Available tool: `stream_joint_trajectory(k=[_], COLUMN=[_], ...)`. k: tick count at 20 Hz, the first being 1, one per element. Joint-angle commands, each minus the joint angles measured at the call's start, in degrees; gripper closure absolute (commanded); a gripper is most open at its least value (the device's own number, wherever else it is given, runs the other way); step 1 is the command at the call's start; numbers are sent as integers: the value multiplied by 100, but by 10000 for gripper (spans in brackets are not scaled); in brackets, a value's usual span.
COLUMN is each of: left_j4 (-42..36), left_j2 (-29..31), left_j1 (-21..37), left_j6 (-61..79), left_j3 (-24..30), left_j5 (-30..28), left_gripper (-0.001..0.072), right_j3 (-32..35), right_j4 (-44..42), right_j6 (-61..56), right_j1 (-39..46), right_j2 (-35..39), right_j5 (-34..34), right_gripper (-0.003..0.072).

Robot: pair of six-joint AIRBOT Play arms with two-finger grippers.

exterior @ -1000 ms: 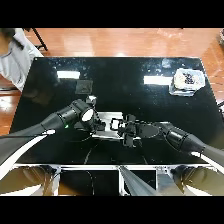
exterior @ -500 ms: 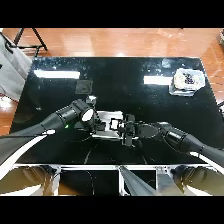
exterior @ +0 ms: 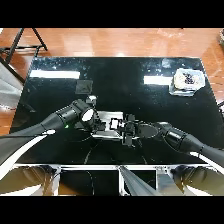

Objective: Fold the box and place the chain.

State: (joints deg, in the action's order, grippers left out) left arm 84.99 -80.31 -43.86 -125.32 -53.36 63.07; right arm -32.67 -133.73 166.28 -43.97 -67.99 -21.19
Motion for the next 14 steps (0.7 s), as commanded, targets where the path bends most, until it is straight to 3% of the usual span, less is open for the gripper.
stream_joint_trajectory(k=[1, 2, 3, 4, 5, 9, 14], left_j4=[0, -2, -2, -2, -2, -2, -2], left_j2=[-2, -2, -2, -2, -2, 0, 0], left_j1=[-2, -2, -2, -2, -2, -2, -2], left_j6=[-9, -9, -9, -9, -9, -7, -9], left_j3=[-2, -2, -2, -2, -2, -2, -2], left_j5=[22, 22, 22, 22, 22, 15, 9], left_gripper=[689, 688, 689, 688, 689, 689, 688], right_j3=[2, 2, 2, 2, 2, 0, 0], right_j4=[28, 33, 57, 81, 87, 601, 776], right_j6=[-2, 0, -2, -39, -94, -1117, -2365], right_j1=[-2, -2, -2, 0, 0, 275, 1390], right_j2=[-4, -4, -4, -2, 0, 177, 1169], right_j5=[-42, -42, -48, -55, -70, -437, -1534], right_gripper=[377, 252, 366, 582, 670, 671, 670])
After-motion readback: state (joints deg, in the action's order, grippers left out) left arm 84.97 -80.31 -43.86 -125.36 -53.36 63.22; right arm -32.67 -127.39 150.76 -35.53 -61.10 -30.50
